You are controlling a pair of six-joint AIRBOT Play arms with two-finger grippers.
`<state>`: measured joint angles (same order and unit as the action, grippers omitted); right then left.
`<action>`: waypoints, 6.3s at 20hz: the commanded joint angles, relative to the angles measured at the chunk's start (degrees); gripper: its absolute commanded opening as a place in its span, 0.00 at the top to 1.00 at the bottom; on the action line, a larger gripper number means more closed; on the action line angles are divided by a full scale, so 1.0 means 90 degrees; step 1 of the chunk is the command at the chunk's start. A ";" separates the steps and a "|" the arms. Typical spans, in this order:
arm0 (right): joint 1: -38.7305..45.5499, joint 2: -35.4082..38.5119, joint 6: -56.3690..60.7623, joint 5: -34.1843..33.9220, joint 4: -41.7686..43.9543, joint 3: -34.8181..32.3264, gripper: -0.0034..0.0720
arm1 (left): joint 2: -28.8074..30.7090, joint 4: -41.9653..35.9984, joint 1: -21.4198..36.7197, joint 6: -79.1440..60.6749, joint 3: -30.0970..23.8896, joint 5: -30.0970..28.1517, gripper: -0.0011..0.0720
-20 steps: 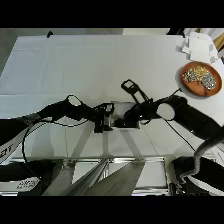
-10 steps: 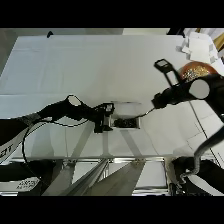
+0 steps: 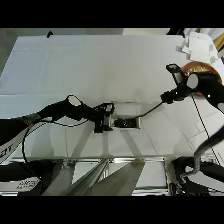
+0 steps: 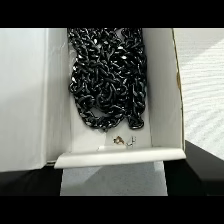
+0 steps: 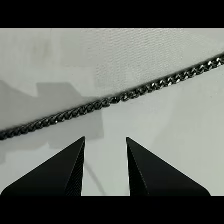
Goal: Fold the box and place the chain.
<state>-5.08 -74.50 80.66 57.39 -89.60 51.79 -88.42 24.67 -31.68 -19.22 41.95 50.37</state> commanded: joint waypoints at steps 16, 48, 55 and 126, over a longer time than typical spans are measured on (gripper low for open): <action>0.0058 -0.0865 0.0017 -0.0644 -0.0015 -0.0007 0.57 | 0.0005 0.0000 0.0005 0.0000 -0.0002 0.0000 0.55; -0.2730 0.2815 -0.0491 0.1035 0.2004 -0.0007 0.94 | 0.0005 0.0000 0.0005 0.0000 -0.0002 0.0000 0.55; -0.3424 0.2812 -0.0495 -0.0136 0.2866 -0.0007 0.94 | 0.0005 0.0000 0.0005 0.0000 -0.0002 0.0000 0.55; -0.2769 0.0872 -0.6632 0.0160 0.3840 -0.0605 0.54 | 0.0005 0.0000 0.0005 0.0000 -0.0002 0.0000 0.55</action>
<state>-28.97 -66.78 20.43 61.93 -53.06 46.57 -88.42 24.64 -31.68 -19.22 41.95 50.39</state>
